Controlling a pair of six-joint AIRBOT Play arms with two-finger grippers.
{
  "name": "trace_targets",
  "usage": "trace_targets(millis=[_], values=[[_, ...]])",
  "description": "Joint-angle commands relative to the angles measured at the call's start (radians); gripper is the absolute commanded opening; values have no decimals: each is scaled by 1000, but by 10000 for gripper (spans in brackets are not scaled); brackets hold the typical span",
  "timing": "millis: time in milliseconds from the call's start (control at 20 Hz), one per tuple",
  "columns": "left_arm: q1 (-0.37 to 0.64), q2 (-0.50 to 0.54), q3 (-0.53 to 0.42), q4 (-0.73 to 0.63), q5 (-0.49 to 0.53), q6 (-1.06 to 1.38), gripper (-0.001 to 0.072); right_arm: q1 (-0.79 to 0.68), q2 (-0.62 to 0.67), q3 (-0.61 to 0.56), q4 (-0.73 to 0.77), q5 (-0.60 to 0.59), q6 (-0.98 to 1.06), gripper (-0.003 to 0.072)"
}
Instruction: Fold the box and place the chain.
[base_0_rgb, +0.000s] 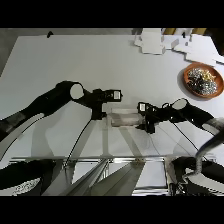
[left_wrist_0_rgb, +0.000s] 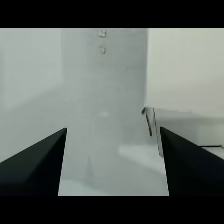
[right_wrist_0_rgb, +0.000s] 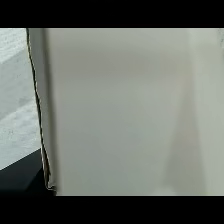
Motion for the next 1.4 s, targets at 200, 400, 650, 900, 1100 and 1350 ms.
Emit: trace_targets(millis=[200,400,650,900,1100,1350], values=[[-35,222,1,53,-181,-163,38,-1,0,1,-2,0,-3,319],[-158,221,0,51,-267,-199,4,-1,0,1,-2,0,-3,319],[-329,122,1,47,113,-195,5,-1,0,1,-2,0,-3,319],[-280,7,1,-77,527,-198,5,-1,0,1,-1,0,-3,319],[-171,-85,1,-177,525,-236,5,-1,0,1,-2,0,-3,319],[-154,-140,1,-194,490,-278,7,-1,0,1,-2,0,-3,319]])
